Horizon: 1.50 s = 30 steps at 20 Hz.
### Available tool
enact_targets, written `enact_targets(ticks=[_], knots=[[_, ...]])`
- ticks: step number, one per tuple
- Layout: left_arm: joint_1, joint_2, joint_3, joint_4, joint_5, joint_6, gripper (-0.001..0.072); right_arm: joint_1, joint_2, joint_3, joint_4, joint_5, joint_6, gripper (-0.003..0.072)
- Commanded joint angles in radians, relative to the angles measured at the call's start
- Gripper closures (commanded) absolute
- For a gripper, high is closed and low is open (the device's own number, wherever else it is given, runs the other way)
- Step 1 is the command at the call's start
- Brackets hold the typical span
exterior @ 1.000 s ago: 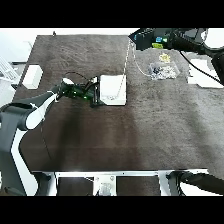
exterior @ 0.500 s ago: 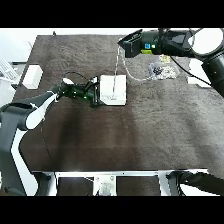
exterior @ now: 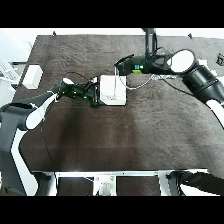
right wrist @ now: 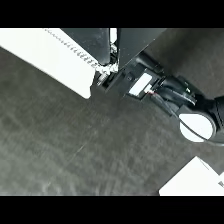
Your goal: Fold the box and place the chain.
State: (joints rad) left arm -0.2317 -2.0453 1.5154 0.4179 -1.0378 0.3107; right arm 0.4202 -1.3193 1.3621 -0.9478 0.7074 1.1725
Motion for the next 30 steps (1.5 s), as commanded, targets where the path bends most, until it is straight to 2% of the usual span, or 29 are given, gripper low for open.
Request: enact_targets(ticks=[1,5,9,10,11,12,14,16,18,21,24,25,27,30], knots=[[0.0,0.0,0.0,0.0,0.0,0.0,0.0294,0.029,-0.027,-0.054,0.027,-0.046,0.008,0.0684],[0.0,0.0,0.0,0.0,0.0,0.0,0.0294,0.057,-0.123,-0.089,0.044,-0.069,0.022,0.0684],[0.0,0.0,0.0,0.0,0.0,0.0,0.0294,0.055,-0.29,-0.097,0.045,-0.069,0.021,0.0682],[0.0,0.0,0.0,0.0,0.0,0.0,0.0294,0.051,-0.315,-0.097,0.045,-0.069,0.021,0.0661],[0.0,0.0,0.0,0.0,0.0,0.0,0.0294,0.046,-0.331,-0.097,0.045,-0.069,0.021,0.0463],[0.0,0.0,0.0,0.0,0.0,0.0,0.0294,0.038,-0.334,-0.097,0.045,-0.071,0.021,0.0307],[0.0,0.0,0.0,0.0,0.0,0.0,0.0294,0.015,-0.318,-0.093,0.045,-0.071,0.021,0.0241],[0.0,0.0,0.0,0.0,0.0,0.0,0.0294,-0.019,-0.268,-0.094,0.039,-0.068,0.021,0.0233],[0.0,0.0,0.0,0.0,0.0,0.0,0.0294,-0.074,-0.204,-0.098,-0.029,-0.06,0.023,0.0233],[0.0,0.0,0.0,0.0,0.0,0.0,0.0294,-0.213,-0.161,-0.126,-0.063,-0.061,0.026,0.0233],[0.0,0.0,0.0,0.0,0.0,0.0,0.0294,-0.359,-0.194,-0.143,-0.045,-0.066,0.025,0.022],[0.0,0.0,0.0,0.0,0.0,0.0,0.0294,-0.404,-0.217,-0.143,-0.025,-0.079,0.025,0.0152],[0.0,0.0,0.0,0.0,0.0,0.0,0.0294,-0.478,-0.27,-0.142,0.032,-0.11,0.019,0.0147],[0.0,0.0,0.0,0.0,0.001,0.0,0.0294,-0.536,-0.377,-0.093,0.19,-0.096,-0.121,0.0147]])
